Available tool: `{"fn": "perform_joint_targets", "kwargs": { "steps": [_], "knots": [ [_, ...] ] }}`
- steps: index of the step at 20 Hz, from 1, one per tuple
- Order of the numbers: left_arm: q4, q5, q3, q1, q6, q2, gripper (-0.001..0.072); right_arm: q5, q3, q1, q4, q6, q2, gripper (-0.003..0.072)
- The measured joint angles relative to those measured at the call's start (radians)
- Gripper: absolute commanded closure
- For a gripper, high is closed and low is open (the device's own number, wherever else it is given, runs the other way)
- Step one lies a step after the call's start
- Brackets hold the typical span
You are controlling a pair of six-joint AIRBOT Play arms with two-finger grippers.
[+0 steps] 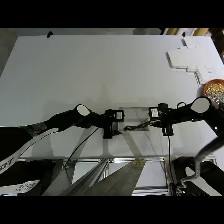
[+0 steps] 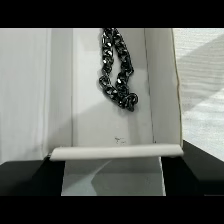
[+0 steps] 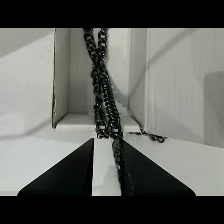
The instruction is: Fold the box and place the chain.
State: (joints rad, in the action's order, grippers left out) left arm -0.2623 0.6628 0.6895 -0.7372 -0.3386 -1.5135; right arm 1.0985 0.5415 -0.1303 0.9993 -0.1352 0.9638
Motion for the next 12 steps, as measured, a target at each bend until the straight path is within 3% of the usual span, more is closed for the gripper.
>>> {"fn": "perform_joint_targets", "kwargs": {
  "steps": [12],
  "knots": [
    [0.0, 0.0, 0.0, 0.0, -0.001, 0.0, 0.0456, -0.021, 0.0, -0.001, -0.004, 0.007, -0.014, 0.0531]
  ]
}}
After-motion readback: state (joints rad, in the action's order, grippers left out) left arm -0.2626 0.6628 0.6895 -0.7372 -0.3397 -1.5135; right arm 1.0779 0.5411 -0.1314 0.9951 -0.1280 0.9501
